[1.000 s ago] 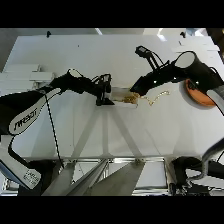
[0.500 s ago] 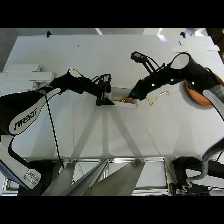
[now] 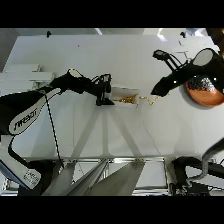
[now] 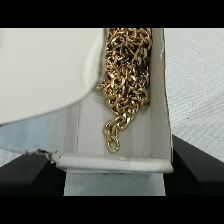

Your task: Fold the box and place the chain.

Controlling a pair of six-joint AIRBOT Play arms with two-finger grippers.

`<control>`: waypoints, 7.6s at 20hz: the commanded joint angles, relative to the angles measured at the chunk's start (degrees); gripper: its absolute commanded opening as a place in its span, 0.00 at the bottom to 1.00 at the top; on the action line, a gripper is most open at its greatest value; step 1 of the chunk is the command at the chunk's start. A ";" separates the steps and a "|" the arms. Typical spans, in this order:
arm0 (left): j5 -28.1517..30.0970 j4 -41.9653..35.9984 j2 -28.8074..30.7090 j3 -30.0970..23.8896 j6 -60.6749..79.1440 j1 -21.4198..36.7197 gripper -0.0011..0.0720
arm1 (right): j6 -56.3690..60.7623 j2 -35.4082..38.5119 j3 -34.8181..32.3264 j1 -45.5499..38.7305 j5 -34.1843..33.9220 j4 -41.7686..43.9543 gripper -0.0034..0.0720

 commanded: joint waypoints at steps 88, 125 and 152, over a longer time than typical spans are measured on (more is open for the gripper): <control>0.00 0.00 0.02 0.04 0.00 0.04 0.42 | -32.52 0.13 -18.29 0.24 -16.94 14.03 0.44; 0.00 0.02 0.02 0.04 0.02 0.04 0.42 | -33.05 3.17 -18.23 7.52 -23.58 32.89 0.08; 0.00 0.00 0.02 0.04 0.00 0.04 0.42 | -20.24 -16.70 4.83 7.72 -5.68 35.30 0.40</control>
